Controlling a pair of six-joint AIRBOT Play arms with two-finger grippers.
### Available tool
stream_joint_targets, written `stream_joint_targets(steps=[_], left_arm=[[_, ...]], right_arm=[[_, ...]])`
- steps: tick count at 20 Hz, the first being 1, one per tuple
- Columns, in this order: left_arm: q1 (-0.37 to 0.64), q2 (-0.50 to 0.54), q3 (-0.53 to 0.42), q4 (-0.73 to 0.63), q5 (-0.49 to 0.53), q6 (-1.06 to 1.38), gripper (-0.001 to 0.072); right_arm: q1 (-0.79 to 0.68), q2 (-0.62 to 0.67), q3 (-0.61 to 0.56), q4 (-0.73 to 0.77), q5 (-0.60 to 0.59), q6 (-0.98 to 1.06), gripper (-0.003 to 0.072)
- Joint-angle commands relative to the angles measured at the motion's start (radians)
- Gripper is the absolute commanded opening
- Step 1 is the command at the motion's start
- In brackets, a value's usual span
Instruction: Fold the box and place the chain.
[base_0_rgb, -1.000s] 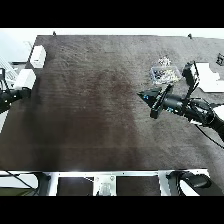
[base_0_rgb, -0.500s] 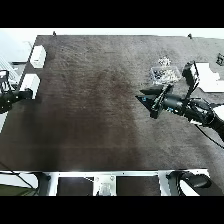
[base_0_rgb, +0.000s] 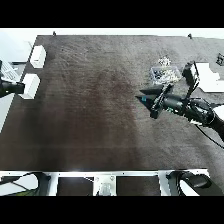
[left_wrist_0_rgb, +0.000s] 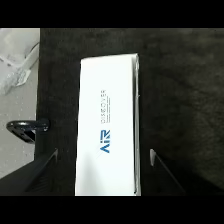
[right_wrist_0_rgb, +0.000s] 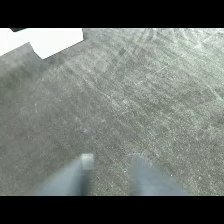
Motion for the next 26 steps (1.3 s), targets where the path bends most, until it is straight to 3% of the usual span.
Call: stream_joint_targets(steps=[1,4,8,13,17,20,26], left_arm=[[0.0,0.167,0.001,0.063,-0.195,-0.085,0.0303],[0.0,0.288,0.0,-0.005,-0.392,-0.07,0.0023],[0.0,0.413,-0.007,-0.165,-0.584,-0.154,0.002],[0.0,0.653,-0.007,-0.182,-0.605,-0.156,0.0019],[0.0,0.829,-0.039,-0.185,-0.62,-0.159,0.0018],[0.0,1.013,-0.191,-0.185,-0.597,-0.158,0.0018],[0.0,1.385,-0.643,-0.185,-0.573,-0.248,0.0018]], right_arm=[[0.001,0.022,0.0,0.011,-0.018,0.001,0.0015],[0.0,0.078,0.0,0.04,-0.086,0.0,0.0015],[0.0,0.182,0.0,0.04,-0.186,0.023,0.0014],[0.0,0.316,-0.004,0.013,-0.234,0.094,0.0014],[0.0,0.39,-0.087,-0.032,-0.235,0.206,0.0013],[0.0,0.449,-0.162,-0.032,-0.235,0.228,0.0013],[0.0,0.604,-0.342,-0.067,-0.269,0.229,0.0012]])
